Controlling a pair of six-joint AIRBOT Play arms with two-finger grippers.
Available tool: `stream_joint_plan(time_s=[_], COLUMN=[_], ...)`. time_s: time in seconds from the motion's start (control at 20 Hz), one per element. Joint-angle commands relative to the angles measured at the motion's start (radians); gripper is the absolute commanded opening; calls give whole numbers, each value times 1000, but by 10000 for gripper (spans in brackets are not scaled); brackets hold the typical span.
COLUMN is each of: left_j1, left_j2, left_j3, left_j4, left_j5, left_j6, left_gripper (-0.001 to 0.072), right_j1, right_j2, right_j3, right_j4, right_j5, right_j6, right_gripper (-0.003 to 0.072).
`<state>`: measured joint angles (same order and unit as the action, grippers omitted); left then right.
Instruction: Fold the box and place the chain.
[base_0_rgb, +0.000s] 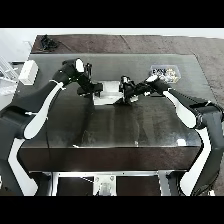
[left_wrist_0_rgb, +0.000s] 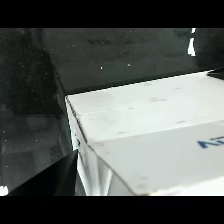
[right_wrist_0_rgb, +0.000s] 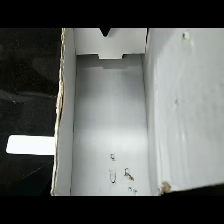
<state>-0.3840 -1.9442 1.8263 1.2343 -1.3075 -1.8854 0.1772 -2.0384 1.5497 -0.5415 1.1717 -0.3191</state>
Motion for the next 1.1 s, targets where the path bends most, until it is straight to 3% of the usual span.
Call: stream_joint_plan(time_s=[0.0,0.45,0.8,0.9,1.05], left_j1=[-8,-15,-57,-60,-60], left_j2=[-37,-66,-121,-122,-122], left_j3=[68,105,196,196,196], left_j4=[55,158,206,225,233], left_j5=[-66,-132,-153,-150,-151], left_j6=[-46,-123,-132,-139,-149], left_gripper=[384,384,383,254,229], right_j1=[0,0,0,0,0], right_j2=[-1,-1,-1,-1,-1], right_j3=[0,0,0,0,0], right_j4=[0,0,0,0,0], right_j5=[0,0,0,0,0], right_j6=[0,0,0,0,0], right_gripper=[508,508,508,508,508])
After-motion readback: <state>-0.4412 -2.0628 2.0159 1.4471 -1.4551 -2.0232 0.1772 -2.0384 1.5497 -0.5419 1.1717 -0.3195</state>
